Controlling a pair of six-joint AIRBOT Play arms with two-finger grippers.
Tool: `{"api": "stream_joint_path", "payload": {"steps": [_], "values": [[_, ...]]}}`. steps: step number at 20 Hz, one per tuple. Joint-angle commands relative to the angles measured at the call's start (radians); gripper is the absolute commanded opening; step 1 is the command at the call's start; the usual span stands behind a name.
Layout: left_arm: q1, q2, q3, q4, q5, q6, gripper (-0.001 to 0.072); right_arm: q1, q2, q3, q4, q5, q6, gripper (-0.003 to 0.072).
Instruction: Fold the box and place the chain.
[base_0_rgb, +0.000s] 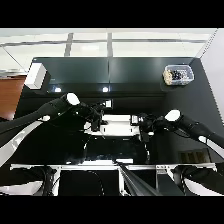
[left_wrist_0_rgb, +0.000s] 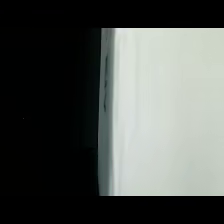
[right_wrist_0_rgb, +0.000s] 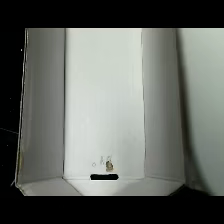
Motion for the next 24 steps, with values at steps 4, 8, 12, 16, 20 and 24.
{"api": "stream_joint_path", "payload": {"steps": [4,8,12,16,20,24], "values": [[-0.001,-0.001,0.001,0.0,0.0,0.0,0.0027,0.021,-0.011,0.01,-0.037,-0.021,0.04,0.0657],[0.0,-0.001,0.001,0.0,0.001,0.0,0.0027,0.021,-0.011,0.01,-0.027,-0.032,0.047,0.0656],[0.0,-0.001,0.001,0.0,0.001,0.0,0.0027,0.021,-0.011,0.01,-0.027,-0.032,0.046,0.047],[0.003,0.01,0.001,0.002,-0.013,-0.004,0.0056,0.021,-0.011,0.01,-0.027,-0.032,0.046,0.0468],[0.037,0.082,0.001,0.013,-0.04,-0.111,0.0557,0.021,-0.011,0.01,-0.027,-0.032,0.046,0.0468],[0.101,0.188,0.0,0.135,-0.167,-0.361,0.0564,0.021,-0.011,0.01,-0.031,-0.027,0.045,0.0174]]}}
